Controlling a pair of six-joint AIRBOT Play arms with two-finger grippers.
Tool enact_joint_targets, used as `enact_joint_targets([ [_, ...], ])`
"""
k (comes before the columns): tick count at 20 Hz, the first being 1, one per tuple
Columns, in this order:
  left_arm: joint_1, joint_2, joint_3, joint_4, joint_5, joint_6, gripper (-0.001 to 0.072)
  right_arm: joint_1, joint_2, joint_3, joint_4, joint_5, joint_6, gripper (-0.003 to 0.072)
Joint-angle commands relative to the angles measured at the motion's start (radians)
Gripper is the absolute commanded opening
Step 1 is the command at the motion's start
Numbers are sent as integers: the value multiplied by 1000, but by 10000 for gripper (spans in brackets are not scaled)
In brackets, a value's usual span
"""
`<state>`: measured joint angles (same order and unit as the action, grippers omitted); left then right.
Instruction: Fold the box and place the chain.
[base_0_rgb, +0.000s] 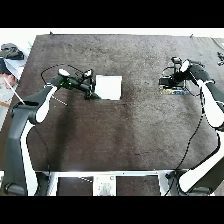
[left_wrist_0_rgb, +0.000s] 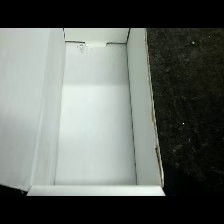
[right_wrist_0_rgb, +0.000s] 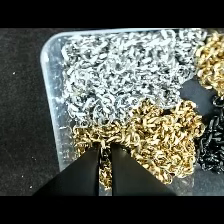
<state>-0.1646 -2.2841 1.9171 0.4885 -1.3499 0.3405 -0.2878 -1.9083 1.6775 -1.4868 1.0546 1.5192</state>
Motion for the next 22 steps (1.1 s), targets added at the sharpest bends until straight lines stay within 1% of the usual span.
enact_joint_targets([
  [1, 0, -1, 0, 0, 0, 0, 347, 0, 18, 2, -13, 4, -1, 1],
  [6, 0, -1, 0, 0, 0, 0, 347, 0, 80, 2, -35, 32, -3, 0],
  [8, 0, -1, 0, 0, 0, 0, 347, 0, 115, 2, -35, 40, -10, -12],
  [13, 0, -1, 0, 0, 0, 0, 347, 2, 252, 2, -19, 60, -36, -13],
  [14, 0, -1, 0, 0, 0, 0, 347, 3, 296, 2, 6, 59, -50, -13],
  [16, 0, -1, 0, 0, 0, 0, 347, 3, 392, 3, 106, 27, -102, -13],
  [20, 0, -1, 0, 0, 0, 0, 348, 9, 585, 4, 352, -105, -219, -13],
  [22, 0, -1, 0, 0, 0, 0, 347, 38, 655, 4, 420, -175, -269, -14],
])
